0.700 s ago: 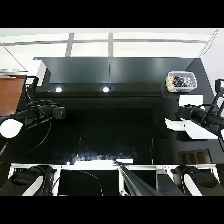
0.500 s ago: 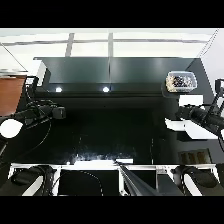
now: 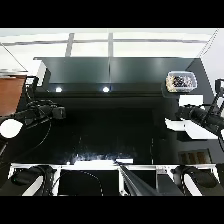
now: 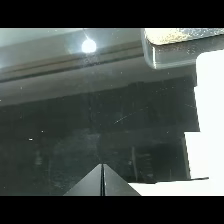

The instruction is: Fold the box and place the chain.

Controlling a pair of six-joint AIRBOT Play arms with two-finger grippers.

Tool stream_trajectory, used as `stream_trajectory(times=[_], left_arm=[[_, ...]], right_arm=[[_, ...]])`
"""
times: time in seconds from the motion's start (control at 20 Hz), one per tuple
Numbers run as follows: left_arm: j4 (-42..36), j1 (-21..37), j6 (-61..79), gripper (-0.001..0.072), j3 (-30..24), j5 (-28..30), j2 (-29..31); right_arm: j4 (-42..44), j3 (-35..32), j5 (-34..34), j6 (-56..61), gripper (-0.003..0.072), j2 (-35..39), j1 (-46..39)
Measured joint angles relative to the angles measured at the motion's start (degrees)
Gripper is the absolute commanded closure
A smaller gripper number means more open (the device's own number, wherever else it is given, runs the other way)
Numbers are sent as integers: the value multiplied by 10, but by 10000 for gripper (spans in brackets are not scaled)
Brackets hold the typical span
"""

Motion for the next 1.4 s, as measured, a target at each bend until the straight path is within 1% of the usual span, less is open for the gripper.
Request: stream_trajectory(times=[0.15, 0.2, 0.25, 0.3, 0.35, 0.4, 0.55, 0.7, 0.8, 0.95, 1.0, 1.1, 1.2, 1.3, 1.4], left_arm=[[-7, 0, 0, 680, 0, 7, 0], [-10, 0, 0, 680, 0, 16, 0], [-13, 0, 0, 678, 0, 29, 0], [-14, 0, 0, 591, 0, 44, -1], [-15, 0, 0, 314, 0, 58, -3], [-17, 0, 0, 3, 0, 76, -6], [-27, -1, 0, 5, 0, 118, -18], [-32, -4, -2, 5, 0, 135, -28], [-33, -9, -2, 4, 0, 142, -33], [-34, -13, -2, 4, 0, 146, -36], [-34, -14, -2, 4, 0, 147, -36], [-34, -15, -2, 4, 0, 147, -37], [-34, -16, -2, 4, 0, 144, -37], [-34, -16, -2, 4, 0, 131, -37], [-34, -16, -2, 5, 0, 120, -37]], right_arm=[[3, 0, -6, 0, 668, 0, 0], [5, 0, -14, 0, 619, 0, 0], [8, 0, -26, 0, 187, 0, 0], [12, 0, -41, 0, -34, 0, 0], [12, 0, -58, 0, -34, -1, 0], [12, 0, -76, -2, -34, -2, 0], [14, 1, -116, -3, -34, -6, 0], [8, 7, -135, 1, -34, -23, -17], [-16, 32, -137, 19, -34, -62, -60], [-40, 116, -115, 24, -34, -170, -170], [-45, 154, -96, 23, -34, -213, -209], [-50, 239, -37, 19, -34, -302, -293], [-56, 324, 54, 16, -34, -382, -381], [-59, 383, 133, 13, -34, -433, -462], [-55, 416, 175, 0, -34, -461, -538]])
